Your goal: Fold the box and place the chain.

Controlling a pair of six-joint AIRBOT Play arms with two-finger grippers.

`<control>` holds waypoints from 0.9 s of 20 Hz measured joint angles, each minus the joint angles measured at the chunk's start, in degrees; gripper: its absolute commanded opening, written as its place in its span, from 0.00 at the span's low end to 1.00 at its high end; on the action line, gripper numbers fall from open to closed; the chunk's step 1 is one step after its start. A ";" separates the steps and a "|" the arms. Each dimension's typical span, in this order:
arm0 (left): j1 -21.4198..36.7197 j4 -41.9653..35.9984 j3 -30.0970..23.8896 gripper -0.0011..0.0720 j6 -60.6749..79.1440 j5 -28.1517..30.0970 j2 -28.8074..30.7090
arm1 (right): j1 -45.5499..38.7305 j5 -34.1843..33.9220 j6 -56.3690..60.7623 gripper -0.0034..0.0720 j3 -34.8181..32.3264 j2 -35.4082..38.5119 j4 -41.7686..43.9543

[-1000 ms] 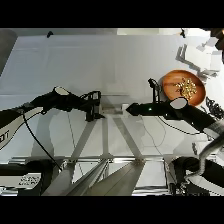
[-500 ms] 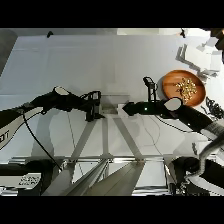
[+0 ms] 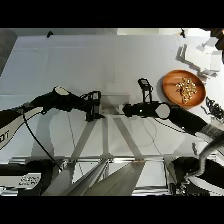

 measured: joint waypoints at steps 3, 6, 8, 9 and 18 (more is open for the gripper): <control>0.00 0.00 0.00 0.48 0.00 0.00 0.00 | 0.87 2.34 10.21 0.67 2.82 -1.16 -10.10; 0.00 0.00 0.00 0.48 0.00 0.00 0.00 | 1.22 7.78 15.61 0.67 6.78 -3.58 -15.63; 0.00 0.00 0.00 0.48 0.00 0.00 0.00 | 1.51 11.13 17.53 0.67 9.46 -5.20 -17.90; 0.00 0.00 0.00 0.48 0.00 0.00 0.00 | 1.84 12.41 18.67 0.67 10.69 -5.90 -19.23; 0.00 -0.02 0.00 0.48 0.00 0.00 0.00 | 6.93 24.50 42.82 0.67 19.98 -12.39 -36.33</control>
